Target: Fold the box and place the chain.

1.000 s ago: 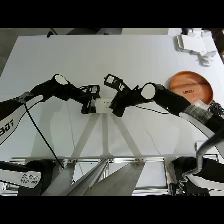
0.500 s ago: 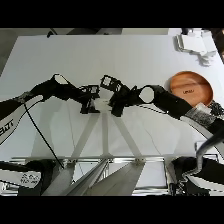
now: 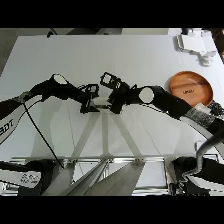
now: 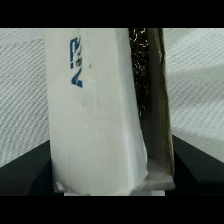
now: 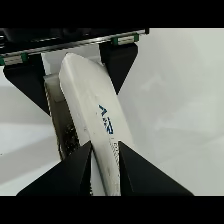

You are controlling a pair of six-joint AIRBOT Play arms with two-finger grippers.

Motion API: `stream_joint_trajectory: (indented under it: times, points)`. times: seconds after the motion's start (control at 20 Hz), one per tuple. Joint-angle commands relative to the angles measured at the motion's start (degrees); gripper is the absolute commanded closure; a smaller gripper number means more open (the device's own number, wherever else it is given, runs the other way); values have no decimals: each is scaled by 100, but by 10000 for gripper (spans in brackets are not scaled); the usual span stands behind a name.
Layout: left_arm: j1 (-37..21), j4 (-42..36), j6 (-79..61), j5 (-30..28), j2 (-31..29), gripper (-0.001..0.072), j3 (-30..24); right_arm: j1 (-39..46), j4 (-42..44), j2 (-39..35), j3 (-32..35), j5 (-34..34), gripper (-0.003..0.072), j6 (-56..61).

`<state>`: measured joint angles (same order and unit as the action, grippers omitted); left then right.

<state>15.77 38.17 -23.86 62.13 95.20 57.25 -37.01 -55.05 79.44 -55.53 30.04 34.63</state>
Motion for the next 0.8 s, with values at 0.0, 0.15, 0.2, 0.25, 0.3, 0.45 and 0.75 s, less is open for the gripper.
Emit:
stream_joint_trajectory:
  times: [0.0, 0.15, 0.2, 0.25, 0.3, 0.45, 0.75]
  points:
    - [4, 4, -13, 24, 0, 277, -4, -7, 0, 42, 63, 39, 521, 9]
    - [4, 4, -13, 24, 0, 277, -4, -74, 24, 140, 214, 59, 519, 11]
    - [4, 4, -13, 26, 0, 277, -4, -120, 24, 155, 236, 55, 512, 7]
    - [4, 4, -13, 24, 0, 277, -4, -157, 24, 153, 238, 55, 467, 7]
    - [4, 4, -13, 24, 0, 277, -4, -162, 42, 149, 238, 52, 392, 4]
    - [4, 4, -13, 24, 0, 277, -4, -157, 96, 22, 238, 57, 190, 4]
    - [4, 4, -13, 24, 0, 277, -4, -72, 887, -334, 238, 188, 195, 7]
